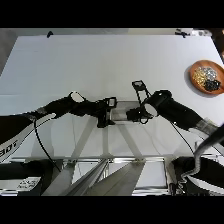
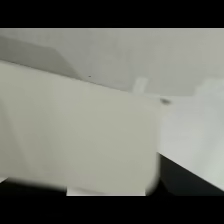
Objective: Fold the box and place the chain.
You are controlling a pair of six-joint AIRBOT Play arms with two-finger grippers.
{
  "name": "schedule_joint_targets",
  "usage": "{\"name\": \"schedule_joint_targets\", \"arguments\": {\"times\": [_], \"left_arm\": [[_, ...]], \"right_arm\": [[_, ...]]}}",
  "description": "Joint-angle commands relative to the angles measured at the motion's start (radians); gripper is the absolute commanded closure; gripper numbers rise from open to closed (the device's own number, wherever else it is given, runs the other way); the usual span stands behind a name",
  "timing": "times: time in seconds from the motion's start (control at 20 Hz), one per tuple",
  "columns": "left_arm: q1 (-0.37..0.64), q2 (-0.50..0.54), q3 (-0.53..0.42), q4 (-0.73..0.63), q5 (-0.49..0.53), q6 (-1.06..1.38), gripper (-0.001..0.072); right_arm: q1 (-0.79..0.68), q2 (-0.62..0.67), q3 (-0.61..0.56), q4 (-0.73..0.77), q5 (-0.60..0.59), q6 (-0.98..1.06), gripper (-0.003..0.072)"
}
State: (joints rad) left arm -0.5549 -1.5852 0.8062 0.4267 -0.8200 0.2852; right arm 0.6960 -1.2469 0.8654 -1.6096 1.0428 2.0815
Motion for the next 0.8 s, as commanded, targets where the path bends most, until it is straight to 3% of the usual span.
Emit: {"name": "schedule_joint_targets", "arguments": {"times": [0.0, 0.1, 0.25, 0.4, 0.55, 0.75], "left_arm": [[0.000, 0.000, 0.000, 0.000, 0.000, 0.000, 0.0434], [0.000, 0.000, 0.000, 0.000, 0.000, 0.000, 0.0434], [0.000, 0.000, 0.000, 0.000, 0.000, 0.000, 0.0434], [0.000, 0.000, 0.000, 0.000, 0.000, 0.000, 0.0434], [0.000, 0.000, 0.000, 0.000, 0.000, 0.000, 0.0434], [0.000, 0.000, 0.000, 0.000, 0.000, 0.000, 0.0434]], "right_arm": [[0.000, 0.073, 0.001, -0.040, 0.106, -0.026, 0.0164], [-0.001, 0.118, 0.001, -0.093, 0.152, -0.041, 0.0158], [-0.054, 0.246, 0.009, -0.121, 0.131, -0.133, 0.0165], [-0.196, 0.372, 0.049, -0.200, 0.130, -0.209, 0.0227], [-0.480, 0.404, 0.057, -0.253, 0.052, -0.328, 0.0227], [-0.921, 0.282, 0.058, -0.161, -0.242, -0.404, 0.0227]]}}
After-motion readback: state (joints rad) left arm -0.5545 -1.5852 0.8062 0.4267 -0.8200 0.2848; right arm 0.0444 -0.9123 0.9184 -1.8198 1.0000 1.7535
